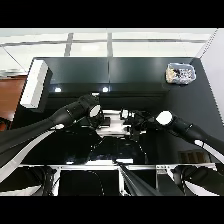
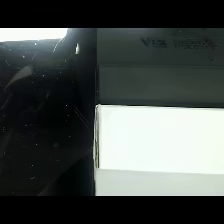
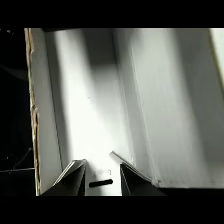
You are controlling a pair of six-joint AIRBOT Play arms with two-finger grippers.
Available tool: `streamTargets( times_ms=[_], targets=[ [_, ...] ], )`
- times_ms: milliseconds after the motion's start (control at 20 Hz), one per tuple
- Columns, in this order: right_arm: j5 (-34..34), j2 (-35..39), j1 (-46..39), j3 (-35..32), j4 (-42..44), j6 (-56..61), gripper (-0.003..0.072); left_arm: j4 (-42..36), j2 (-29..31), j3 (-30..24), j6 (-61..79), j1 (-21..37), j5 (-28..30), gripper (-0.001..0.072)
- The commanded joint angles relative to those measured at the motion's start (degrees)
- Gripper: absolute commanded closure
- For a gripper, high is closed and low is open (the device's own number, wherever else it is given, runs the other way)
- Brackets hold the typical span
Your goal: Fold the box and place the chain.
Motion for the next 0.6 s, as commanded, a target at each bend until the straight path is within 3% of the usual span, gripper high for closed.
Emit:
streamTargets(
  times_ms=[0, 50, 150, 200, 250, 300, 400, 550],
  targets=[
    [-2.05, -0.74, 0.59, 0.07, 2.23, -0.11, 0.0381, -0.24, 0.00, 0.04, -0.09, 0.02, 0.42, 0.0682],
    [-1.88, -0.74, 0.61, 0.07, 2.23, 0.04, 0.0266, -0.24, 0.00, 0.04, -0.09, 0.04, 0.42, 0.0682],
    [-0.72, -0.74, 0.59, 0.07, 2.21, 0.07, 0.0482, -0.24, 0.00, 0.04, -0.09, 0.04, 0.42, 0.0682],
    [-0.90, -0.74, 0.70, 0.07, 2.29, 0.24, 0.0302, -0.24, 0.00, 0.04, -0.09, 0.02, 0.42, 0.0683],
    [-0.76, -0.72, 0.68, 0.07, 2.12, 1.03, 0.0279, -0.24, 0.00, 0.04, -0.09, 0.02, 0.39, 0.0682],
    [-0.68, -0.68, 0.37, 0.07, 1.40, 3.37, 0.0465, -0.24, 0.00, 0.04, -0.09, 0.02, 0.39, 0.0682],
    [1.01, 0.70, -0.85, 0.28, 1.33, 13.27, 0.0673, -0.24, 0.00, 0.04, -0.09, 0.04, 0.39, 0.0683],
    [16.28, 6.64, -7.50, 4.15, -7.65, 39.67, 0.0672, -0.24, 0.00, 0.04, -0.09, 0.04, 0.39, 0.0682]
  ],
)
